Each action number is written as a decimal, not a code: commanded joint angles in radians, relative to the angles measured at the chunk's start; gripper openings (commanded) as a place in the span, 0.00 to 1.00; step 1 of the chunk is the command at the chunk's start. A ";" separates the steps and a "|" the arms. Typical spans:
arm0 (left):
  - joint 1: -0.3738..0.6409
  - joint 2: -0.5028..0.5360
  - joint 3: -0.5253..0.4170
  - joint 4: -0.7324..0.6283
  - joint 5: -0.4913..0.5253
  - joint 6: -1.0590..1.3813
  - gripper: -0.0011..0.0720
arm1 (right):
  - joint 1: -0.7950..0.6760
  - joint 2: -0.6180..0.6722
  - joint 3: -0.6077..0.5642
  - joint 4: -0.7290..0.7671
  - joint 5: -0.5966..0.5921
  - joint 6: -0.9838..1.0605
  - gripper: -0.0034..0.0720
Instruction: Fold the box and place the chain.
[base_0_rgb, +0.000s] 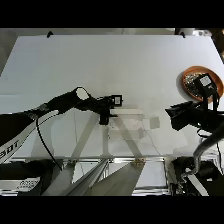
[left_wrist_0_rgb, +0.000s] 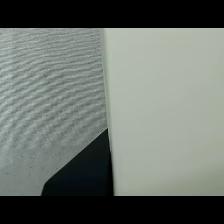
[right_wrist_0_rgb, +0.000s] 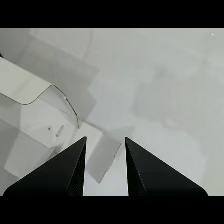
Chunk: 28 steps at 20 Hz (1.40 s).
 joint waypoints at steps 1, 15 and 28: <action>-0.001 0.000 -0.001 0.000 -0.001 0.000 0.03 | -0.001 0.001 0.000 0.000 0.000 0.000 0.37; -0.001 0.000 -0.001 0.000 -0.001 0.000 0.03 | 0.000 0.001 0.000 0.026 -0.003 -0.340 0.06; -0.001 0.000 -0.001 0.000 -0.001 0.000 0.03 | 0.144 -0.194 -0.077 0.079 0.092 -0.784 0.68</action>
